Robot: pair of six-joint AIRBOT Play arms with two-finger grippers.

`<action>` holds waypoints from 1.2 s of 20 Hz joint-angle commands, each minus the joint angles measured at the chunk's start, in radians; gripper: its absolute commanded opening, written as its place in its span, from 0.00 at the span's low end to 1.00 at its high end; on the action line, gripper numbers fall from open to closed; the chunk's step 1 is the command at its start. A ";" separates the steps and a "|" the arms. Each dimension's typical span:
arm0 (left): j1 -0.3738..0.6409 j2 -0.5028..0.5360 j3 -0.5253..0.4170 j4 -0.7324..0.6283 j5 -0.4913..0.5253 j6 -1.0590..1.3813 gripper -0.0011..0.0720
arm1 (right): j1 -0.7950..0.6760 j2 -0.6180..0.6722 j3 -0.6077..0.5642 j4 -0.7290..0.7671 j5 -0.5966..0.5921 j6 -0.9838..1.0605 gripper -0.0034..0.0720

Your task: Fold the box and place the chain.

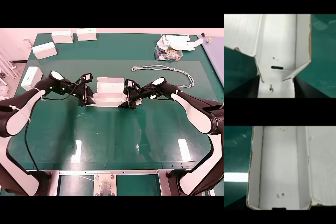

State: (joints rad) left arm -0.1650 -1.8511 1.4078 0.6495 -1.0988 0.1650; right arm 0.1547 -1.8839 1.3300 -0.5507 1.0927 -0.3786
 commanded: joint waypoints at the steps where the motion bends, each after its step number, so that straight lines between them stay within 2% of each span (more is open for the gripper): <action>1: -0.009 0.000 0.000 0.009 0.014 0.006 0.56 | 0.000 0.000 0.000 0.000 0.000 0.000 0.78; 11: -0.069 0.000 0.000 0.001 0.049 0.028 0.55 | 0.000 0.000 0.000 0.000 0.000 0.000 0.78; 19: -0.069 0.000 0.000 -0.129 0.035 0.054 0.56 | 0.000 0.000 0.000 0.000 0.000 0.000 0.78; 20: -0.069 0.000 0.000 -0.136 0.028 0.054 0.60 | 0.000 0.000 0.000 0.000 0.000 0.000 0.78; 21: -0.069 0.000 0.000 -0.141 0.025 0.053 0.75 | 0.000 0.000 0.000 0.000 0.000 0.000 0.78; 24: -0.069 0.000 0.000 -0.141 0.024 0.044 0.76 | 0.000 0.000 0.000 0.000 0.000 0.000 0.79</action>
